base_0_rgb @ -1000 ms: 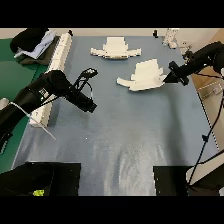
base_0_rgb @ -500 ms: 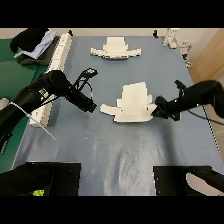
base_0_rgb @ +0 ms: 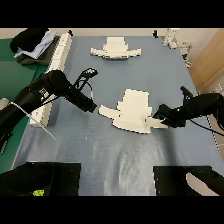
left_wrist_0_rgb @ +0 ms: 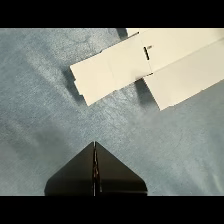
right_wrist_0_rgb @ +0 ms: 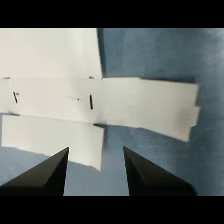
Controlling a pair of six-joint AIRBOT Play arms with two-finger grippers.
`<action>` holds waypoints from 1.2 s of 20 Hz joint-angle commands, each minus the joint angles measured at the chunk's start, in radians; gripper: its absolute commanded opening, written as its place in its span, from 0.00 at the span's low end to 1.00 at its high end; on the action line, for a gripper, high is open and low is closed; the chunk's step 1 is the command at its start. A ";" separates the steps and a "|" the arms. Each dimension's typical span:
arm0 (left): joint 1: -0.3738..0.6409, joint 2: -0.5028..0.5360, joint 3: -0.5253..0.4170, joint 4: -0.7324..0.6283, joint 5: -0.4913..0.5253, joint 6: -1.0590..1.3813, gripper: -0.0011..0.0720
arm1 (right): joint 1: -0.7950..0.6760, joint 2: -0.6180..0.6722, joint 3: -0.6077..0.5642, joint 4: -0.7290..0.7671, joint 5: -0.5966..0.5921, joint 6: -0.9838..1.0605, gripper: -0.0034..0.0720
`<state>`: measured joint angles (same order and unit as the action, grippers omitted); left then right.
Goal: Fold the box.
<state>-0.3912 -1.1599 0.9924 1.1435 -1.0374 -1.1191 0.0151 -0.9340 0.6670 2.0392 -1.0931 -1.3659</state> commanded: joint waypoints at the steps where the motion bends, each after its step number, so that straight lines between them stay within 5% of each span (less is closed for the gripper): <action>1: 0.000 0.000 0.000 0.000 0.009 0.000 0.03 | -0.080 0.005 0.081 -0.167 -0.053 0.049 0.72; 3: 0.000 0.000 0.000 0.000 0.010 0.000 0.03 | -0.160 0.001 0.095 -0.175 -0.068 0.048 0.71; 4: 0.000 0.000 0.000 -0.002 0.010 0.000 0.03 | -0.201 -0.010 0.095 -0.172 -0.076 0.043 0.55; 5: 0.000 0.000 0.000 -0.002 0.010 0.000 0.03 | -0.237 -0.029 0.094 -0.157 -0.090 0.015 0.50; 10: 0.000 0.000 0.000 -0.002 0.010 0.000 0.03 | -0.360 -0.196 0.094 0.116 -0.143 -0.209 0.50; 19: 0.000 0.000 0.000 -0.008 0.027 0.000 0.03 | -0.360 -0.294 0.088 0.058 -0.136 -0.251 0.50; 24: 0.000 0.000 0.000 -0.068 0.061 0.000 0.03 | -0.356 -0.294 0.023 0.149 -0.103 -0.337 0.50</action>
<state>-0.3912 -1.1599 0.9924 1.1084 -0.9951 -1.1191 -0.3424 -1.2255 0.7204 2.1284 -1.2137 -1.6436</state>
